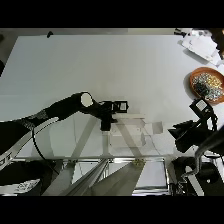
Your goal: Fold the box and place the chain.
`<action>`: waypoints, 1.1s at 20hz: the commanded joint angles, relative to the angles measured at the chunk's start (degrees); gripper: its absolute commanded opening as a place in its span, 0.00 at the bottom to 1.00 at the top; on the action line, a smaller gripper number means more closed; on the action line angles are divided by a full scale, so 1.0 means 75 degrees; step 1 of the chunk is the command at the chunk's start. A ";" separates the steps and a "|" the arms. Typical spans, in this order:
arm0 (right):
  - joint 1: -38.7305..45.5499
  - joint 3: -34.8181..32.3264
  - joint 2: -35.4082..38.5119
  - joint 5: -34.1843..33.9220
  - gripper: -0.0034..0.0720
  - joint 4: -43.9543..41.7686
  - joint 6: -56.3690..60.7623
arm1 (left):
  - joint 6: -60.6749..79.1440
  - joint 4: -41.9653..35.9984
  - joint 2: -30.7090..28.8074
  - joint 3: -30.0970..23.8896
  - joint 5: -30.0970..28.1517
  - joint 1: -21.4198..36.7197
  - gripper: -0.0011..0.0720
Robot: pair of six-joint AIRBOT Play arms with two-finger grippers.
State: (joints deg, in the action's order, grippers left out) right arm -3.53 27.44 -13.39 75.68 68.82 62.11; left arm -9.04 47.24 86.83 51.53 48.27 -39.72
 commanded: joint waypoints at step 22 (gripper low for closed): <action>-0.0006 -0.0152 0.0003 -0.0233 0.41 0.0058 -0.0778 | -0.0475 -0.0006 0.0017 0.0000 0.0119 0.0000 0.02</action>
